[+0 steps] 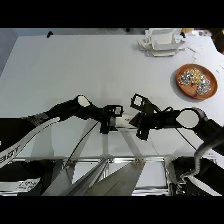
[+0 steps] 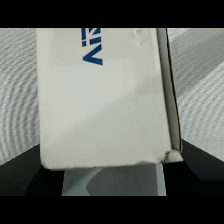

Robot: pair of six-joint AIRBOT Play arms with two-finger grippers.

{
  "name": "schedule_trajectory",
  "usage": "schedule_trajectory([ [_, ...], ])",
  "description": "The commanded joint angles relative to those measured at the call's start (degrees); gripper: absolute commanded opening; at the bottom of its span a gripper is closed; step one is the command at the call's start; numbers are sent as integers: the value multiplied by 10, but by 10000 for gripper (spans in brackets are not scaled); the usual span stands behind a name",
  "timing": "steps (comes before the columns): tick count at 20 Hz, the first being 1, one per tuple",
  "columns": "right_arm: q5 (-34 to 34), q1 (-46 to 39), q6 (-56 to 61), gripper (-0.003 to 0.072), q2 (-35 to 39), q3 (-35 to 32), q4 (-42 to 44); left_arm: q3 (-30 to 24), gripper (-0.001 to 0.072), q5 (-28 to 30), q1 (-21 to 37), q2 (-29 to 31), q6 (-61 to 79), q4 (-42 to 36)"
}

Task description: Fold the box and place the chain.

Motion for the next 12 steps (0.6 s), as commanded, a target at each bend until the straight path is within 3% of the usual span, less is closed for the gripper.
schedule_trajectory([
  [1, -12, 0, -3, 17, -31, 0, 10, 1, 148, 3, 0, 0, 0, 0],
  [12, 20, 0, -3, 16, -64, -1, 4, 1, 148, 3, 0, 0, 0, 0],
])
